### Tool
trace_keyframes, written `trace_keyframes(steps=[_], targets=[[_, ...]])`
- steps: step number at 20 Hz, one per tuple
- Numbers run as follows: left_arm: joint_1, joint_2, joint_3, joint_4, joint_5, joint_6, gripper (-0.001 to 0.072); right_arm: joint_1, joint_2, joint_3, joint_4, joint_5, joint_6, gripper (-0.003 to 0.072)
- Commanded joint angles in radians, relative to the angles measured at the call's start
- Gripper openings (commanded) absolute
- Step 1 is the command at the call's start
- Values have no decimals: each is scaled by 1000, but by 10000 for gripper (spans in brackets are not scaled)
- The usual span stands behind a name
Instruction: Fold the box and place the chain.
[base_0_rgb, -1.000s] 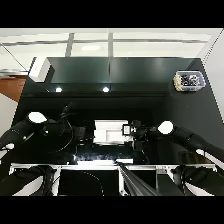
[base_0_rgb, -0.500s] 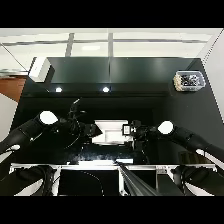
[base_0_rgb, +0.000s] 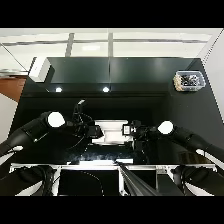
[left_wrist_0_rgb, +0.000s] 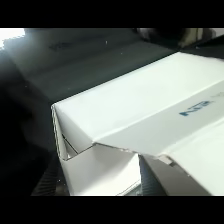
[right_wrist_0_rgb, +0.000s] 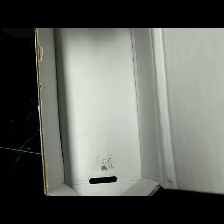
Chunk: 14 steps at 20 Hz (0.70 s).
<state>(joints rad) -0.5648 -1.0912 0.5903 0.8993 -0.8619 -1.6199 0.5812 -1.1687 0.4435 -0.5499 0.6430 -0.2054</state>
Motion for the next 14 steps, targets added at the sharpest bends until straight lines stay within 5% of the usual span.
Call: trace_keyframes(steps=[1,14], targets=[[-43,0,8,100,22,-151,549,1,0,0,0,0,0,464],[-119,-18,8,167,90,-280,548,1,0,0,0,0,0,465]])
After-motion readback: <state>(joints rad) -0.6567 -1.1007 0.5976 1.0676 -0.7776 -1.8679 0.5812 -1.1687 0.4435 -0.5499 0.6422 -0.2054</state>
